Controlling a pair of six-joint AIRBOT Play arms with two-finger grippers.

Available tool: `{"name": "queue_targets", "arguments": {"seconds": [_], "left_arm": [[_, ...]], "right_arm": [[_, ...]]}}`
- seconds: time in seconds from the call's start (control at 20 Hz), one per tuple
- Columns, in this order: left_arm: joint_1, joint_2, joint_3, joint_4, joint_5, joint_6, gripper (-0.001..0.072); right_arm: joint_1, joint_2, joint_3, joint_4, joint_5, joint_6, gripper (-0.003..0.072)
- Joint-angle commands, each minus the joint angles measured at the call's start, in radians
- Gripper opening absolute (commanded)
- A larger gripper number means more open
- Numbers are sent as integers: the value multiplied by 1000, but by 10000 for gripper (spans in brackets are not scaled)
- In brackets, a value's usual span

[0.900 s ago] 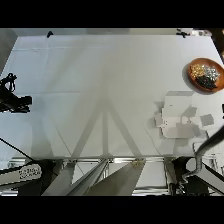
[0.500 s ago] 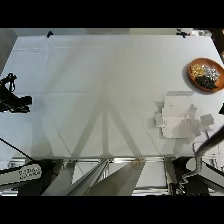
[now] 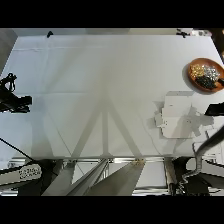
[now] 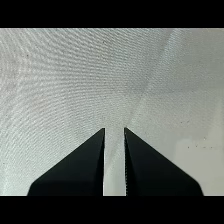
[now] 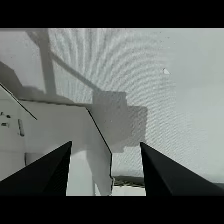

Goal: Fold the box and place the chain.

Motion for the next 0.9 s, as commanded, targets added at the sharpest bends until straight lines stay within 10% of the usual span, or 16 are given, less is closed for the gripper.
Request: {"name": "queue_targets", "arguments": {"seconds": [0.0, 0.3, 0.5, 0.85], "left_arm": [[1, 0, 0, 0, 0, 0, 135], [1, 0, 0, 0, 0, 0, 135], [1, 0, 0, 0, 0, 0, 135], [1, 0, 0, 0, 0, 0, 135]], "right_arm": [[6, -52, -1, -43, 25, 3, 480], [7, -99, -1, -34, 32, 29, 374], [6, -113, -1, -31, 34, 96, 39], [104, -110, -1, 389, 151, 49, 9]]}}
